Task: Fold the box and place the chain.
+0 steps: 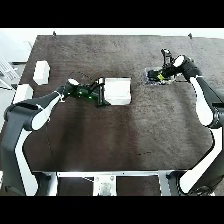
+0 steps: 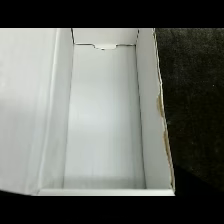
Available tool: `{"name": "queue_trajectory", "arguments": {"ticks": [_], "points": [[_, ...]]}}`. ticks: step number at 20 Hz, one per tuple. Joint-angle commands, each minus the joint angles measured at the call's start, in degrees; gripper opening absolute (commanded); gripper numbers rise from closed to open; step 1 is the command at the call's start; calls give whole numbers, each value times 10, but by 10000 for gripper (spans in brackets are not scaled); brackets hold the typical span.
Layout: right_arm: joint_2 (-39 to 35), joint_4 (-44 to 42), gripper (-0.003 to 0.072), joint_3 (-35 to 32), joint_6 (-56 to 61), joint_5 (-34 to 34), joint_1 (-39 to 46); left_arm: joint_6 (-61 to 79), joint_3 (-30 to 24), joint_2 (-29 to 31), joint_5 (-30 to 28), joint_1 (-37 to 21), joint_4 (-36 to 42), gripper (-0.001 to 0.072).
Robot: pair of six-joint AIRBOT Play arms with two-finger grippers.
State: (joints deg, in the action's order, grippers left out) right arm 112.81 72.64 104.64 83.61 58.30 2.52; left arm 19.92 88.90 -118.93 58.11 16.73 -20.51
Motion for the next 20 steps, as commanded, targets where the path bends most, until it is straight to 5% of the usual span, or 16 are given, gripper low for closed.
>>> {"name": "queue_trajectory", "arguments": {"ticks": [1, 7, 20], "points": [[-13, 2, 12, 31, 4, -3, -3, 0, 0, 0, 0, 0, 0, 335], [-110, 5, 12, 56, 3, 4, -10, 0, 0, 0, 0, 0, 0, 335], [-444, 118, 12, 57, -25, -41, -116, 0, 0, 0, 0, 0, 0, 335]]}}
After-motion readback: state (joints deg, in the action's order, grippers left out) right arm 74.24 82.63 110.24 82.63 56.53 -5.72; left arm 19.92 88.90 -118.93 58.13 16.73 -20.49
